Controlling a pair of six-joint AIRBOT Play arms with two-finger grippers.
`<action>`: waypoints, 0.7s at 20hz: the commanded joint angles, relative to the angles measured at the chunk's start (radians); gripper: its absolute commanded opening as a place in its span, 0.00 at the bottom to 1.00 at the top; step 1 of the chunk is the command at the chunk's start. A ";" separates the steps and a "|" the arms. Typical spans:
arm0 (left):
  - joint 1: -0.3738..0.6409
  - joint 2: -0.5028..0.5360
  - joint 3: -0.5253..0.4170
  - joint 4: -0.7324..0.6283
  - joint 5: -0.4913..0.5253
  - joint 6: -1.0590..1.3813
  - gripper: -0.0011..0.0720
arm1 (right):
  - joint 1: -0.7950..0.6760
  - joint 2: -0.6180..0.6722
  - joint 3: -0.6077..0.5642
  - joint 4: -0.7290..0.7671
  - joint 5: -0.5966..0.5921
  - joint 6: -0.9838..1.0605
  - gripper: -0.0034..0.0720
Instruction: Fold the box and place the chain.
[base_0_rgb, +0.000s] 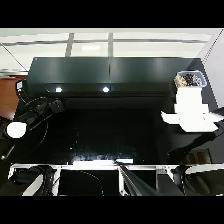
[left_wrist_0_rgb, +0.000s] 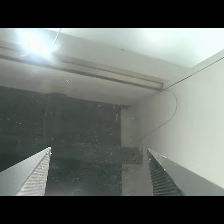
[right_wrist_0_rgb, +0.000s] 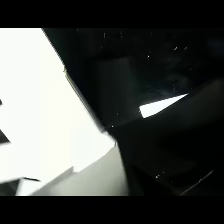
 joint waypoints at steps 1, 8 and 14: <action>0.000 -0.001 0.001 0.000 -0.002 0.000 0.98 | 0.013 0.002 -0.017 0.028 0.016 -0.038 0.28; 0.000 -0.001 0.001 -0.004 -0.011 0.000 0.98 | 0.097 0.053 -0.066 0.112 0.077 -0.072 0.11; -0.003 -0.001 0.001 -0.005 -0.044 0.005 0.98 | 0.302 0.242 -0.309 0.235 -0.020 -0.089 0.11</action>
